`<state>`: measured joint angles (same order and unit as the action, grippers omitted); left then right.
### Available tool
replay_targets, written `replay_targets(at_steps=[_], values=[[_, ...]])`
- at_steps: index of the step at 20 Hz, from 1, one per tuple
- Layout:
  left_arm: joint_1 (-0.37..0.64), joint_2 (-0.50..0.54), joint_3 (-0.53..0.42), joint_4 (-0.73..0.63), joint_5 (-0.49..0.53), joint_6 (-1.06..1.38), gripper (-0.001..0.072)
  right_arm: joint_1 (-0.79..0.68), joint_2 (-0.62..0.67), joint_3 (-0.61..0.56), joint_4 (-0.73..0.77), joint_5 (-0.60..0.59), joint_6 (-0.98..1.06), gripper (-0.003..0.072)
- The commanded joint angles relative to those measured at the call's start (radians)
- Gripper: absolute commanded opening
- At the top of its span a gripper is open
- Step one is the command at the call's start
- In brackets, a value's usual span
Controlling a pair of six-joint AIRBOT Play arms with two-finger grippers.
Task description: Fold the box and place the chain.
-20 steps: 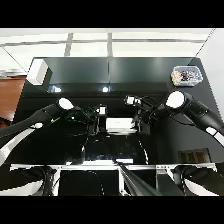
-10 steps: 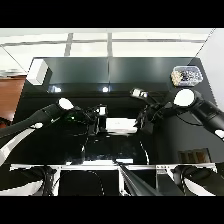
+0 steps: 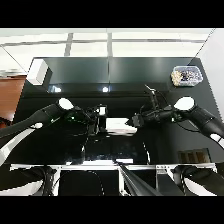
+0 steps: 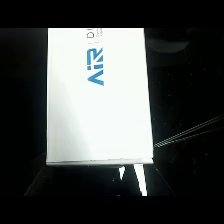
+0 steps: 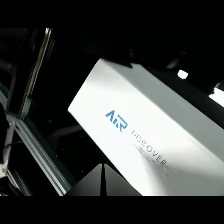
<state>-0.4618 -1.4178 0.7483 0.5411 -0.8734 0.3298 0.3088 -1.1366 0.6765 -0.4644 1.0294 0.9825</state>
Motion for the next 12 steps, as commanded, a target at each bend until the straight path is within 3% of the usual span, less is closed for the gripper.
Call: replay_targets(at_steps=[1,7,12], values=[[0.0,0.0,0.0,0.0,0.001,0.0,0.0401,0.002,-0.053,-0.018,0.08,-0.043,0.003,0.0019],[0.0,0.0,0.0,-0.001,0.0,0.0,0.0401,0.026,-0.145,-0.018,-0.024,-0.06,0.009,0.0019],[0.0,0.0,0.0,-0.001,0.0,0.0,0.04,0.024,-0.148,-0.016,-0.034,-0.07,0.008,0.0019]])
